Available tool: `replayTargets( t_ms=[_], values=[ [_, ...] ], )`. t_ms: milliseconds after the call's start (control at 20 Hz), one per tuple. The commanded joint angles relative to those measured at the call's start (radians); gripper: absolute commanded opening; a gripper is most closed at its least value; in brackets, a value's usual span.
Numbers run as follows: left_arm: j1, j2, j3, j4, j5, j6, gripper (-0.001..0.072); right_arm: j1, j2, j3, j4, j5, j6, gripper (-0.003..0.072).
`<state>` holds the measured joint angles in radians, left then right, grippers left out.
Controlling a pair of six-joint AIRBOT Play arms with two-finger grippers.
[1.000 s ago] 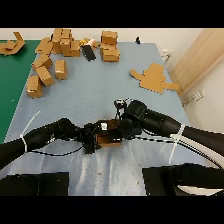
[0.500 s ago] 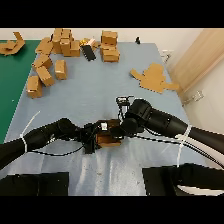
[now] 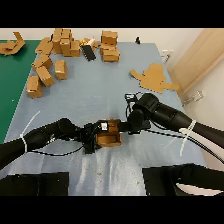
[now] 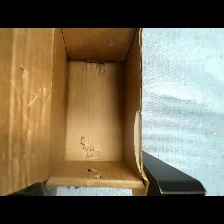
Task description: Fold the box.
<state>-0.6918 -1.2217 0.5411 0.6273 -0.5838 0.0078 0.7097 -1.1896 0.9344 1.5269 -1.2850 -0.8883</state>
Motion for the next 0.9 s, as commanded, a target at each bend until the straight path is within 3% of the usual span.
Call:
replayTargets(
  t_ms=[0, 150, 250, 350, 550, 850],
  values=[
    [0.0, 0.0, 0.0, 0.0, 0.0, 0.0, 0.05, -0.185, 0.0, -0.048, 0.15, 0.139, -0.264, 0.0005],
    [0.0, 0.0, 0.0, 0.0, 0.0, 0.0, 0.05, -0.433, -0.033, -0.053, 0.522, 0.303, -0.673, 0.0005],
    [0.0, 0.0, 0.0, 0.0, 0.0, 0.0, 0.05, -0.57, -0.096, -0.05, 0.84, 0.278, -0.96, 0.0005],
    [0.0, 0.0, 0.0, 0.0, 0.0, 0.0, 0.05, -0.636, -0.187, -0.035, 1.056, 0.167, -1.162, 0.0004],
    [0.0, 0.0, 0.0, 0.0, 0.0, 0.0, 0.05, -0.603, -0.354, -0.013, 1.28, -0.104, -1.462, 0.0004],
    [0.0, 0.0, 0.0, 0.0, 0.0, 0.0, 0.0501, -0.448, -0.316, -0.018, 1.275, -0.16, -1.628, 0.0006]
  ],
)
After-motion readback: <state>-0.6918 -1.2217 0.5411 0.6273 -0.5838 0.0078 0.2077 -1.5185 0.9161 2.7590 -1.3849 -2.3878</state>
